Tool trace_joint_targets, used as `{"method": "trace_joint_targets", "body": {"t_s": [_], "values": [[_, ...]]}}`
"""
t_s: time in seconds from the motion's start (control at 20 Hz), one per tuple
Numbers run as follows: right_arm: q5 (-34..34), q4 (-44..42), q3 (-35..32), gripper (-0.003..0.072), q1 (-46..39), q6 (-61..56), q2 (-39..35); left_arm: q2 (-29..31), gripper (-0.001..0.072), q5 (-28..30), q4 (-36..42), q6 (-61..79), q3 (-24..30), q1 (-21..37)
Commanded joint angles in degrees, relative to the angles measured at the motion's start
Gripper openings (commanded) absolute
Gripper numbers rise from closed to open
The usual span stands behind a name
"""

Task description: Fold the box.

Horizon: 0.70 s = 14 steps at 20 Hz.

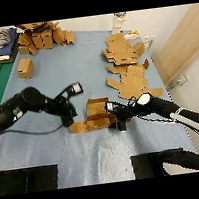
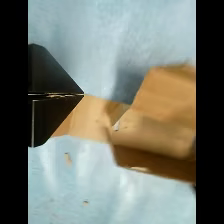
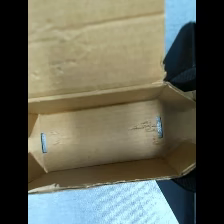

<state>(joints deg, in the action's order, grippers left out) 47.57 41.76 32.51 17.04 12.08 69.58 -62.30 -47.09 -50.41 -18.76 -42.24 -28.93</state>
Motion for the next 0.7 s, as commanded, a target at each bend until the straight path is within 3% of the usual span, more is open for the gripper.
{"method": "trace_joint_targets", "body": {"t_s": [0.0, 0.05, 0.1, 0.35, 0.5, 0.6, 0.65], "values": [[-0.04, 0.02, 0.02, 0.0593, -0.02, 0.0, -0.02, 2.75, 0.0049, 3.13, -4.61, 8.7, 6.64, -5.07], [-0.04, 0.02, 0.02, 0.0592, -0.02, 0.0, -0.02, 2.12, 0.0334, 4.94, -4.76, 9.16, 7.1, -6.84], [-0.04, 0.02, 0.02, 0.0593, -0.02, 0.0, -0.02, 1.44, 0.0507, 6.75, -4.74, 9.14, 7.15, -8.57], [-0.04, 0.02, 0.02, 0.0592, -0.02, 0.0, -0.02, -0.72, 0.0504, 18.71, -4.87, 8.85, 7.17, -13.18], [-0.04, 0.02, 0.02, 0.0592, -0.02, 0.0, -0.02, -2.08, 0.0502, 19.58, -4.37, 8.41, 6.97, -13.25], [-0.07, 0.02, 0.02, 0.0592, -0.02, 0.0, -0.02, -2.49, 0.0327, 18.34, -3.39, 8.41, 6.93, -13.25], [-0.07, 0.02, 0.02, 0.0593, -0.02, 0.0, -0.02, -2.54, 0.0328, 17.86, -3.19, 8.39, 6.95, -13.35]]}}
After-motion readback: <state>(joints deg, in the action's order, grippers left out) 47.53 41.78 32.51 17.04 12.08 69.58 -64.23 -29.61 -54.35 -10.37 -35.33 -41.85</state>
